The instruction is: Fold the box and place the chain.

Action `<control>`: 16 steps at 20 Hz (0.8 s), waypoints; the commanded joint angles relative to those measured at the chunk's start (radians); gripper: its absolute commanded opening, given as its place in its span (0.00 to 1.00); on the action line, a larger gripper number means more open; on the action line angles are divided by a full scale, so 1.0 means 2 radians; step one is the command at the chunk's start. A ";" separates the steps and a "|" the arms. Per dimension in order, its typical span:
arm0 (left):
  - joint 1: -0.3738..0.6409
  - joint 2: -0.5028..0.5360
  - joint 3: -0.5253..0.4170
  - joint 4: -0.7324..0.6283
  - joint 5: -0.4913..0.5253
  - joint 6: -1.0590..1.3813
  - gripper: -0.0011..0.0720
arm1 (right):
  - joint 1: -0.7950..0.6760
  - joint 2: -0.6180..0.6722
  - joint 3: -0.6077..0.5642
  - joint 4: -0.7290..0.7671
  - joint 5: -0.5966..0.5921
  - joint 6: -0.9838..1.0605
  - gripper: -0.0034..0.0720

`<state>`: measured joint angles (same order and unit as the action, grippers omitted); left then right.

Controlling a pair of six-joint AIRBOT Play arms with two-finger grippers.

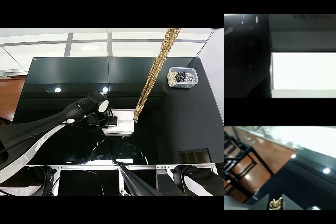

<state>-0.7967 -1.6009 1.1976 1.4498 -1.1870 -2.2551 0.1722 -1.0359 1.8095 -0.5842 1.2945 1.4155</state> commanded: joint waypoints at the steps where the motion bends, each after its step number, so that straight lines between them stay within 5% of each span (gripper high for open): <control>1: 0.000 0.000 0.000 0.000 0.000 0.000 0.06 | 0.000 0.001 0.000 0.037 -0.009 -0.006 0.07; 12: 0.000 0.000 0.000 0.000 0.000 0.000 0.06 | 0.002 0.000 0.000 0.082 -0.059 -0.027 0.07; 16: 0.000 0.000 0.000 0.000 0.000 0.000 0.06 | 0.002 -0.002 -0.001 0.062 -0.028 -0.029 0.07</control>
<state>-0.7967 -1.6012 1.1976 1.4498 -1.1866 -2.2547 0.1757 -1.0363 1.8084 -0.4377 1.2045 1.3636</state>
